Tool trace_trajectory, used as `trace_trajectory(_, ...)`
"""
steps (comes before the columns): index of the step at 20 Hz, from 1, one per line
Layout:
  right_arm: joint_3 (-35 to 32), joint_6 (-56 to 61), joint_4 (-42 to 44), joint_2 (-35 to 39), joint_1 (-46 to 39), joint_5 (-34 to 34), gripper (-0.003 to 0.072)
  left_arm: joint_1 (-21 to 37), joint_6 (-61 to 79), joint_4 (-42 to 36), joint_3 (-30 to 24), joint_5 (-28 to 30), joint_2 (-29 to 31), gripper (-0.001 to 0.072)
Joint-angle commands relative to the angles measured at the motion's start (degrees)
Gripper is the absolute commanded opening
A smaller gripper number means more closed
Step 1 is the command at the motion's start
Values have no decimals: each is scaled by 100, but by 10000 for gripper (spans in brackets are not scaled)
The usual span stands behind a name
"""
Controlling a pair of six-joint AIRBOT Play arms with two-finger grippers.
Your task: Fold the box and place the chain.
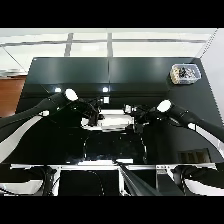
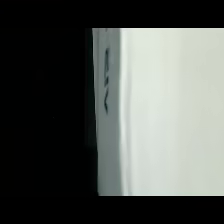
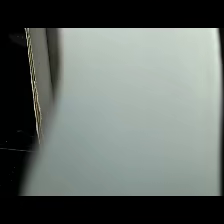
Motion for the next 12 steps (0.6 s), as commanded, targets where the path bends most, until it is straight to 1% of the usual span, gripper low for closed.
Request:
trace_trajectory(1,4,-4,-4,2,2,22,455,26,-24,52,0,-17,72,293)
trace_trajectory(2,4,-4,-4,0,2,22,455,55,-162,138,0,4,173,428)
trace_trajectory(3,4,-4,-4,0,2,20,455,109,-372,293,0,0,315,457)
trace_trajectory(4,4,-4,-4,0,2,20,455,184,-629,540,0,-2,501,496)
trace_trajectory(5,4,-4,-4,0,2,20,455,278,-1056,855,0,-17,737,519)
trace_trajectory(7,4,-4,-4,0,2,17,455,535,-2070,1436,0,-214,1217,521)
trace_trajectory(8,4,-4,-4,0,2,17,455,710,-2555,1617,0,-496,1456,521)
trace_trajectory(9,4,-4,-4,0,2,20,413,894,-3029,1655,0,-876,1652,520)
trace_trajectory(10,4,-4,-7,0,2,24,291,1097,-3563,1609,0,-1408,1816,516)
trace_trajectory(11,4,-4,-7,0,2,24,212,1261,-3993,1547,-2,-1943,1912,475)
trace_trajectory(12,4,-4,-4,0,2,22,199,1405,-4371,1399,-7,-2551,1937,366)
